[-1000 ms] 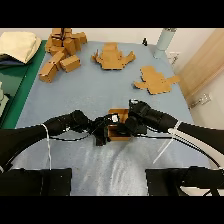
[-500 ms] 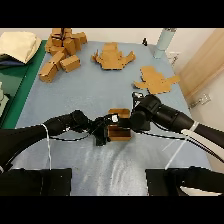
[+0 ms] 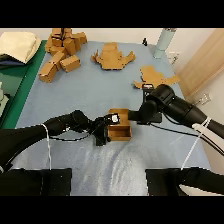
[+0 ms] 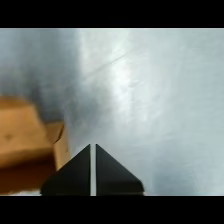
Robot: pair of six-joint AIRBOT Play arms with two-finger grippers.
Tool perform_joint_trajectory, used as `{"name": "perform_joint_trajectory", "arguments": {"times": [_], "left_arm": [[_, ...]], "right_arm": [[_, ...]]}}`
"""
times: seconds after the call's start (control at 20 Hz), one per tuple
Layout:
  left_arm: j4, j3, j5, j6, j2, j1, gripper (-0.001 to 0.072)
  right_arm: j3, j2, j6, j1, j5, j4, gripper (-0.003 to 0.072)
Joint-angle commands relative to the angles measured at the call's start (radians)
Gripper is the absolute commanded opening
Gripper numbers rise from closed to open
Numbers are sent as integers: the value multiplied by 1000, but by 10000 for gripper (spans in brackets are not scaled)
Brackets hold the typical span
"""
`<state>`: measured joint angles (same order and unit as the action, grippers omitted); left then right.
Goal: Fold the box.
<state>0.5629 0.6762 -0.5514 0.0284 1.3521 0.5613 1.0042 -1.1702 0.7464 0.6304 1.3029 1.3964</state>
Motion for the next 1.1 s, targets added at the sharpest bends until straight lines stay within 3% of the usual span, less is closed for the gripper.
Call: {"name": "perform_joint_trajectory", "arguments": {"times": [0.0,0.05,0.1,0.2,0.25,0.35,0.5,0.7,0.85,1.05], "left_arm": [[0,0,0,0,0,-1,530],[0,0,0,0,0,-1,530],[0,0,0,0,0,-1,530],[0,0,0,0,0,-1,530],[0,0,0,0,0,-1,530],[0,0,0,0,0,-1,530],[0,0,0,0,0,-1,530],[0,0,0,0,0,-1,530],[0,0,0,0,0,-1,530],[0,0,0,0,0,-1,530]], "right_arm": [[3,-37,177,-181,-46,-8,3],[5,-66,267,-266,-98,70,2],[11,-106,413,-366,-154,241,2],[23,-206,774,-540,-194,712,2],[37,-269,940,-604,-161,934,2],[90,-390,1105,-660,-59,1162,2],[184,-511,1193,-639,40,1192,2],[191,-515,1317,-541,63,1173,1],[191,-473,1369,-454,63,1157,1],[131,-325,1400,-392,60,1057,1]]}}
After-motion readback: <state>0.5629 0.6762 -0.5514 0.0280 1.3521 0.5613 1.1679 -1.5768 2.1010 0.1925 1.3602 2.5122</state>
